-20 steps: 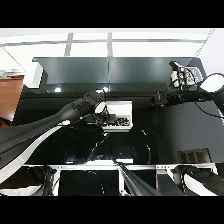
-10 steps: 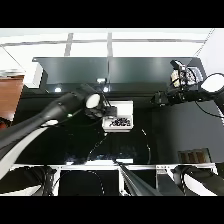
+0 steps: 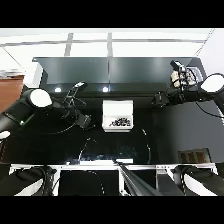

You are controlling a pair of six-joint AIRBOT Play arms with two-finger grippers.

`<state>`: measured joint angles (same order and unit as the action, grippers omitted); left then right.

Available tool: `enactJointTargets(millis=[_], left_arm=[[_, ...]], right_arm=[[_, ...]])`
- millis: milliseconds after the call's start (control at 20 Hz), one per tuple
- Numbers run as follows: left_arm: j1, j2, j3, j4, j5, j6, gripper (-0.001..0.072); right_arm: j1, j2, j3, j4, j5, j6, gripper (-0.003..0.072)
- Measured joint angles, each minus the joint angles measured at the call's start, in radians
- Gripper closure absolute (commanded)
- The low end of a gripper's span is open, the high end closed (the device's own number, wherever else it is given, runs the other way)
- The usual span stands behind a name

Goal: Fold the box and place the chain.

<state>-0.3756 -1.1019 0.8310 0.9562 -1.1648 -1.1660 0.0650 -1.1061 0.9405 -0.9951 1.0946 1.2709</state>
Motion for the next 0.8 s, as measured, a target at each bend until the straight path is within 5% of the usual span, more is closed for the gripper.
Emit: enactJointTargets(millis=[50, 350, 800], left_arm=[[0.022, 0.0, -0.013, -0.058, -0.01, 0.143, -0.0003], [0.006, -0.055, -0.048, -0.108, 0.085, 0.793, -0.0001], [-0.021, -0.092, -0.09, -0.038, 0.157, 0.95, -0.0001]], right_arm=[[0.0, 0.0, 0.0, -0.002, 0.0, 0.0, 0.0379], [0.0, 0.0, 0.0, -0.005, 0.0, 0.0, 0.0378], [0.0, 0.0, 0.0, -0.008, -0.004, 0.0, 0.0379]])
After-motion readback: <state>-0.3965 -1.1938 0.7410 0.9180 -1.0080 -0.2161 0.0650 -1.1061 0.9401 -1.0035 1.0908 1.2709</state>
